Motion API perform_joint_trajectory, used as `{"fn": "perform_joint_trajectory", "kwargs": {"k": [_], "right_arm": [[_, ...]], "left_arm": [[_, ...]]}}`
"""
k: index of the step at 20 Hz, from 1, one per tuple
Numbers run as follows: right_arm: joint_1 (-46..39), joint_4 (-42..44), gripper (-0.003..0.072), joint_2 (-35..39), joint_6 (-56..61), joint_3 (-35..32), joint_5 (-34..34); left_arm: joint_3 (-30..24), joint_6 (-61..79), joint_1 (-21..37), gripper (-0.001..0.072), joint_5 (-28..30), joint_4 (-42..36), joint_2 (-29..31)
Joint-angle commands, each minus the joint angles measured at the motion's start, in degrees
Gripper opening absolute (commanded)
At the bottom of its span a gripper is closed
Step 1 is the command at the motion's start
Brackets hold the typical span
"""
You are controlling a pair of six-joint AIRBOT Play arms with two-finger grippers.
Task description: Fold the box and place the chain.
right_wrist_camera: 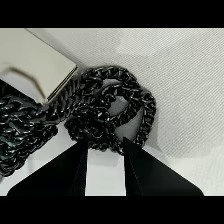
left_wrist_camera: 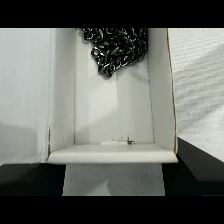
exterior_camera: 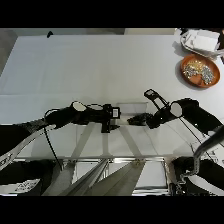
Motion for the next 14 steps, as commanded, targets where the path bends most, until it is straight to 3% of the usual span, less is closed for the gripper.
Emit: {"fn": "perform_joint_trajectory", "kwargs": {"k": [1, 3, 8, 14], "right_arm": [[0.07, -0.15, 0.0143, -0.04, 0.13, -0.50, -0.26], [0.07, -0.15, 0.0041, -0.04, 0.09, -0.50, -0.22], [0.07, -0.50, 0.0011, 1.25, 0.15, -0.33, 0.07], [0.07, -3.52, 0.0011, 12.26, 1.05, 0.83, 1.25]], "left_arm": [[0.00, 0.00, -0.02, 0.0088, 0.00, 0.02, 0.04], [0.00, 0.00, -0.02, 0.0088, 0.02, 0.02, 0.04], [0.00, 0.00, -0.02, 0.0088, 0.02, 0.02, 0.04], [0.00, 0.00, -0.02, 0.0088, 0.02, 0.02, 0.04]]}}
